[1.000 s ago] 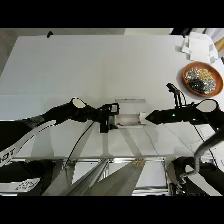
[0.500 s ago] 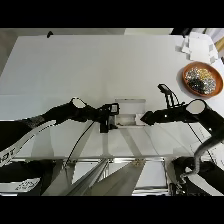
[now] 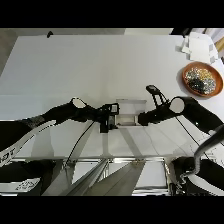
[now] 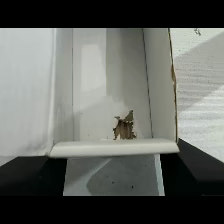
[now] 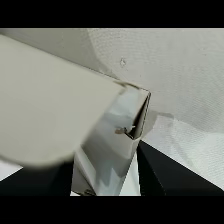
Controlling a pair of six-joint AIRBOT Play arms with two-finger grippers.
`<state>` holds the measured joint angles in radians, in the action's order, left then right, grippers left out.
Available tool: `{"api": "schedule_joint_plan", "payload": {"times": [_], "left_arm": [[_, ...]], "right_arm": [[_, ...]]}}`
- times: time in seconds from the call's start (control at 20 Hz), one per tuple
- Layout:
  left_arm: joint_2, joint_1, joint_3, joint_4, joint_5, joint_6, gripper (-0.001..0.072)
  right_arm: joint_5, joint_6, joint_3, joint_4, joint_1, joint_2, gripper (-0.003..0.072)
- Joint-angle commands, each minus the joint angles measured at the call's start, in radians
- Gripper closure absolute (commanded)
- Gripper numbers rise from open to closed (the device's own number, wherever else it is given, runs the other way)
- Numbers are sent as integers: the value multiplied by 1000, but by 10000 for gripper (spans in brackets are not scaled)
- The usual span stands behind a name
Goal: Fold the box and place the chain.
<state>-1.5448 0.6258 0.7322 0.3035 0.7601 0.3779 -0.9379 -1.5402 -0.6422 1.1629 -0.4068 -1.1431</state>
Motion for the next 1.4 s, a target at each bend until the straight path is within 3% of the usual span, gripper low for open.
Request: {"api": "schedule_joint_plan", "payload": {"times": [0.0, 0.5, 1.35], "left_arm": [[0, -1, 0, 0, 0, 0, 576], [0, -1, 0, 0, 0, 0, 576], [0, -1, 0, 0, 0, 0, 576]], "right_arm": [[-31, -153, -58, 96, -64, -64, 265], [-75, -406, -127, 215, -109, -143, 277], [-32, -526, -126, 332, -199, -156, 351]]}}
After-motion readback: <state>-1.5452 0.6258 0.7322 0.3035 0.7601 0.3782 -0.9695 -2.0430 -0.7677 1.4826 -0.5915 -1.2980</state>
